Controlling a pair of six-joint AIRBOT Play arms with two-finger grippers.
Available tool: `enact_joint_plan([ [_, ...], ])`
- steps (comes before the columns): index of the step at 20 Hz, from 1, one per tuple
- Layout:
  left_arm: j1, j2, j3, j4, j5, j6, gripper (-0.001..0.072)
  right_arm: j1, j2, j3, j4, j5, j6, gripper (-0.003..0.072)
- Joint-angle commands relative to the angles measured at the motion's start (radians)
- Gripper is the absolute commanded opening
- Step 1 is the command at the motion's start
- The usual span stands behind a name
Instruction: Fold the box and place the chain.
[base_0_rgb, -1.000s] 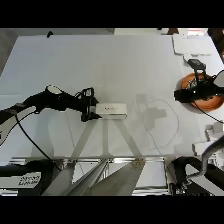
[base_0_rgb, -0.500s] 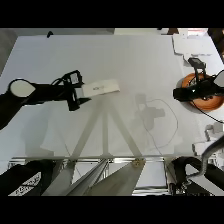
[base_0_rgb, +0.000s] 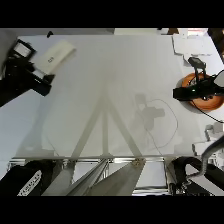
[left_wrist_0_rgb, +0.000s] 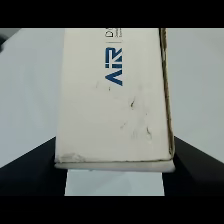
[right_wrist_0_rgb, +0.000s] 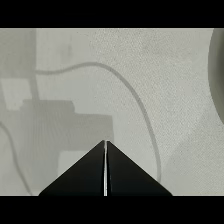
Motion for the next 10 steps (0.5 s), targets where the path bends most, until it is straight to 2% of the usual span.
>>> enact_joint_plan([
  [1,0.123,0.047,0.001,0.098,-0.01,-0.322,0.0003,-0.001,0.001,0.0,0.006,0.0,0.0,0.0017],
  [5,0.235,-0.027,0.0,0.095,-0.067,-0.332,0.0003,-0.001,0.001,0.0,0.012,0.0,0.0,0.0017],
  [10,0.278,-0.264,0.0,0.073,0.062,-0.327,0.0005,-0.001,0.001,0.0,0.011,0.001,0.0,0.0017],
])
